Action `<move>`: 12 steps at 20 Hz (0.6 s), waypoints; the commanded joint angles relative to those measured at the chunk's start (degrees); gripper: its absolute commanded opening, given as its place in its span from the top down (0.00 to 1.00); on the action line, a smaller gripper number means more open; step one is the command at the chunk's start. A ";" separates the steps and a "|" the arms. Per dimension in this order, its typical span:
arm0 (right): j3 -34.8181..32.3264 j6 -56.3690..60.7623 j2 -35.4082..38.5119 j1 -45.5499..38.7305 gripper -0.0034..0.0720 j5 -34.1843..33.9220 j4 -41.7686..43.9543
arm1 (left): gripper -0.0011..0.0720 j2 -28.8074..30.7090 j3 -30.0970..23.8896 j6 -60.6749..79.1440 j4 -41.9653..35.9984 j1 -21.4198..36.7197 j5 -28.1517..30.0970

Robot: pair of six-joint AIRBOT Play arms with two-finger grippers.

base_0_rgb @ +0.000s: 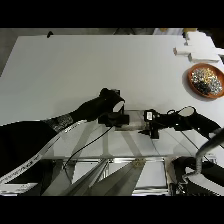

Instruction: Fold the box and place the chain.

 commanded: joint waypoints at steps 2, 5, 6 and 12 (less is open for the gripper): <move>0.04 -0.02 0.02 0.04 0.41 0.07 -0.02 | 0.67 -1.88 0.87 -0.07 0.46 -0.07 -0.81; 0.04 -0.02 0.02 0.04 0.41 0.04 -0.02 | 0.67 -2.84 0.87 -0.09 0.46 -0.31 -0.63; 0.04 -0.02 0.02 0.04 0.41 0.07 -0.02 | 0.72 -2.82 0.87 -0.07 0.46 -0.31 -0.48; 0.04 -0.02 0.02 0.04 0.41 0.07 -0.02 | 0.98 -2.86 0.87 -0.11 0.24 -0.31 0.33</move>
